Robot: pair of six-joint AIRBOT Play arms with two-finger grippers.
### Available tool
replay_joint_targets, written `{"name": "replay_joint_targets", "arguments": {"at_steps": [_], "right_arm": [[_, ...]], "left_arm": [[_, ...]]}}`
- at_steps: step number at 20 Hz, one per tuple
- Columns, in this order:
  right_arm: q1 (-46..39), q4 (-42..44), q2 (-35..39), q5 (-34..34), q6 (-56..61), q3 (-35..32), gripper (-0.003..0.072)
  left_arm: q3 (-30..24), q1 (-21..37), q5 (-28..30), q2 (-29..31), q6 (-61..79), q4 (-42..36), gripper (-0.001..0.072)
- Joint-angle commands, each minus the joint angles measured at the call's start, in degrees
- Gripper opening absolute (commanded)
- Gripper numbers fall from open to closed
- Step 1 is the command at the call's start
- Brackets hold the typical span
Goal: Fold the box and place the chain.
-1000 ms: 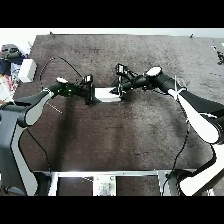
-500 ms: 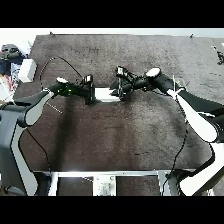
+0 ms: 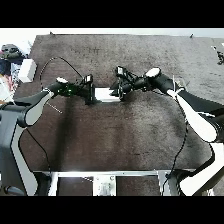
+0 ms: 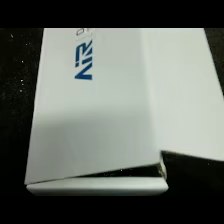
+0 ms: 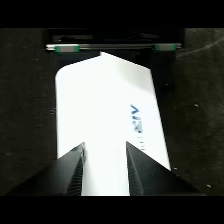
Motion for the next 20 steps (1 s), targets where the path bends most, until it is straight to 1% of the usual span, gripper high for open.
{"name": "replay_joint_targets", "arguments": {"at_steps": [1, 6, 14, 15, 20], "right_arm": [[0.22, -0.61, -0.02, -4.68, -0.02, 0.04, 0.0307], [0.24, -0.61, 0.11, -6.38, -0.42, 0.11, 0.0306], [0.24, -0.59, 1.38, -6.34, -0.39, 0.17, 0.0303], [0.24, -0.59, 1.38, -6.54, -0.39, 0.17, 0.0276], [0.35, -0.7, 1.29, -7.23, -0.37, 0.15, 0.0275]], "left_arm": [[0.02, -0.02, 0.02, 0.0, 0.0, 0.0, 0.0163], [0.02, -0.02, 0.02, 0.0, 0.0, 0.0, 0.0163], [0.02, -0.02, 0.02, 0.0, 0.0, 0.0, 0.0163], [0.02, -0.02, 0.0, 0.0, 0.0, 0.0, 0.0163], [0.02, -0.02, 0.02, 0.0, 0.0, 0.0, 0.0163]]}}
